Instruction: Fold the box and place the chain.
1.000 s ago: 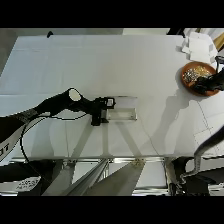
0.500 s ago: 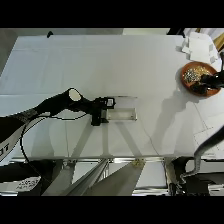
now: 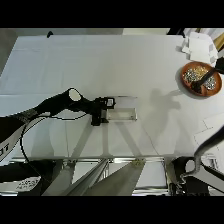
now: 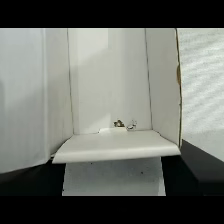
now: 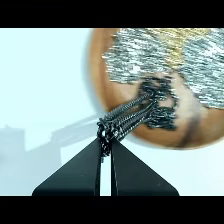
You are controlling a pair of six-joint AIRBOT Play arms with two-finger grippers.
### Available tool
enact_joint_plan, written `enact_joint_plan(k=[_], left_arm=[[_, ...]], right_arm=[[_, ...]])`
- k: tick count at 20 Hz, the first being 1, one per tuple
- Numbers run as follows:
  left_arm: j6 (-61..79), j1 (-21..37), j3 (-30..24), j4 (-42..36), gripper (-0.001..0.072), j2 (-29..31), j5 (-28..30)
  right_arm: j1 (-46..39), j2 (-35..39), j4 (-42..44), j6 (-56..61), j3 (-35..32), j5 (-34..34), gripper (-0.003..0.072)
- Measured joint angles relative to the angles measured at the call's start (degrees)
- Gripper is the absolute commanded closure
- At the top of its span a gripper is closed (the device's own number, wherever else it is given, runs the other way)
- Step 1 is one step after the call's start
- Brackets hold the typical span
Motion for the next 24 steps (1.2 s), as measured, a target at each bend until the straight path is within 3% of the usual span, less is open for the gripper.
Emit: enact_joint_plan(k=[5,15,19,24], left_arm=[[0.0,0.0,0.0,0.0,0.07,0.0,0.0],[0.0,0.0,0.0,0.0,0.07,0.0,0.0],[0.0,0.0,0.0,0.02,0.07,0.0,0.0],[0.0,0.0,0.0,0.02,0.07,0.0,0.0]], right_arm=[[1.55,7.98,8.7,-3.93,0.0,8.57,0.0671],[16.5,16.55,11.65,-5.6,-0.04,22.49,0.0671],[24.46,17.14,11.85,-3.96,-1.99,23.37,0.0671],[36.87,17.29,12.57,-2.36,-7.82,17.88,0.0671]])
